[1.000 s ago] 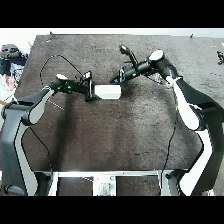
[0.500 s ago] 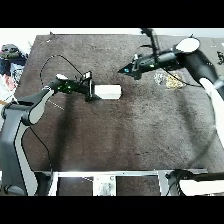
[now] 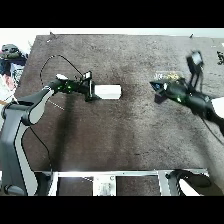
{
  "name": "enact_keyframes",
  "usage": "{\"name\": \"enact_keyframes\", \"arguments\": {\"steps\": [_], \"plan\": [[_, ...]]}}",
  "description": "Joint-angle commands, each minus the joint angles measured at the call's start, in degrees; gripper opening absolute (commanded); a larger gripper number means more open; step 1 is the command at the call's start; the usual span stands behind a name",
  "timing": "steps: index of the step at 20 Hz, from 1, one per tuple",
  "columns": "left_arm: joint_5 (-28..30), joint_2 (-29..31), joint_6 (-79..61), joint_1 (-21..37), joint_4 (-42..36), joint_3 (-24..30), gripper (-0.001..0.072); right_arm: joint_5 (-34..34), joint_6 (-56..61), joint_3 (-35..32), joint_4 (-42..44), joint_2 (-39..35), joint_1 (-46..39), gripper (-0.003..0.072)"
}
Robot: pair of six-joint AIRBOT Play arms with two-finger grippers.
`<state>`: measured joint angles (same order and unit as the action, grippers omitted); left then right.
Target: Fold the box and place the chain.
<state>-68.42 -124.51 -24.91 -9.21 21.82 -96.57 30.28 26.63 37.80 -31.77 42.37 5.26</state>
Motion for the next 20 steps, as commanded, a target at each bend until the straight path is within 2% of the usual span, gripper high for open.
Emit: {"name": "enact_keyframes", "arguments": {"steps": [1,4,6,10,14,15,18,20], "plan": [[0.0,0.0,0.0,0.0,0.0,0.0,0.0237,-11.8,0.6,-14.2,-0.6,-15.4,-0.2,0.0009],[0.0,0.0,0.0,0.0,0.0,0.0,0.0236,-21.7,0.7,-24.4,-0.6,-26.7,-0.2,0.001],[0.0,0.0,0.0,0.0,0.0,0.0,0.0236,-26.1,0.6,-30.1,-0.6,-33.3,-0.2,0.001],[0.0,0.0,0.0,0.0,0.0,0.0,0.0236,-26.7,0.6,-36.1,-0.6,-39.8,-0.2,0.001],[-0.5,0.0,0.0,0.0,-0.1,0.0,0.0232,-26.7,0.6,-36.4,-0.6,-39.9,-0.2,0.0011],[-1.2,0.0,0.7,0.0,-0.9,0.0,0.0004,-26.7,0.6,-36.4,-0.6,-40.0,-0.2,0.0011],[-0.8,1.2,0.5,0.5,-5.8,-0.1,0.001,-26.9,0.4,-36.4,-0.6,-40.0,-0.2,0.0011],[1.5,4.4,0.5,1.5,-7.6,-0.1,0.0009,-27.4,0.4,-36.4,-0.6,-39.9,-0.2,0.0011]]}}
